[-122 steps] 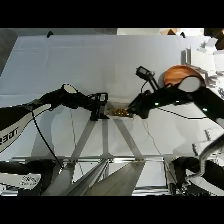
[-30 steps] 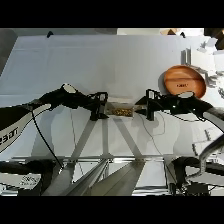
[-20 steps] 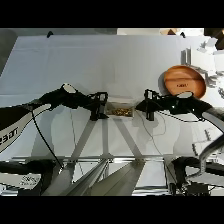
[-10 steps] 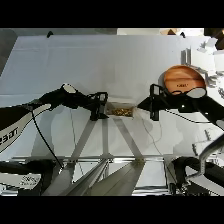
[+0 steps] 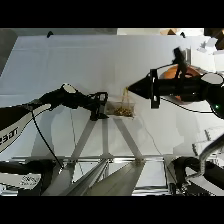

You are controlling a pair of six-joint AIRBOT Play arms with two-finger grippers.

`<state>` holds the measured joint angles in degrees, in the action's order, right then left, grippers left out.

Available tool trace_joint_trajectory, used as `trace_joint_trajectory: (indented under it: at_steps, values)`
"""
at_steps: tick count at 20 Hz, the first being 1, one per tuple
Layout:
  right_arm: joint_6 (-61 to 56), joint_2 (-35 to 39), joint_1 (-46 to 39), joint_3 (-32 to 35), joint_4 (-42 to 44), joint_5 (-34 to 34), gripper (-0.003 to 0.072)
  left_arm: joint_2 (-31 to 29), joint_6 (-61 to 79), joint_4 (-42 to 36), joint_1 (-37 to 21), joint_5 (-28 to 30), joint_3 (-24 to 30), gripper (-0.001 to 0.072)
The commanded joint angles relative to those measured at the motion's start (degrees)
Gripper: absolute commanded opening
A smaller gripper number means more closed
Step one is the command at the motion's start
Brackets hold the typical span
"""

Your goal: Fold the box and place the chain.

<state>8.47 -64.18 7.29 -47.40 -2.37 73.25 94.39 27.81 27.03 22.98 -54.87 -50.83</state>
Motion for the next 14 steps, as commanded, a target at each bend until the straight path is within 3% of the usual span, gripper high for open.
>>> trace_joint_trajectory:
  at_steps: [1,11,14]
  values:
    - [0.0,0.1,1.6,-1.0,8.5,-0.7,0.0009,0.0,0.0,0.0,0.0,0.0,0.0,0.0393]
    - [-7.2,-0.7,3.0,-1.0,-21.7,-2.3,0.0010,0.0,0.0,0.0,0.0,0.0,0.0,0.0393]
    - [-7.2,-2.8,5.7,-1.0,-24.9,-0.8,0.0021,0.0,0.0,0.0,0.0,0.0,0.0,0.0393]
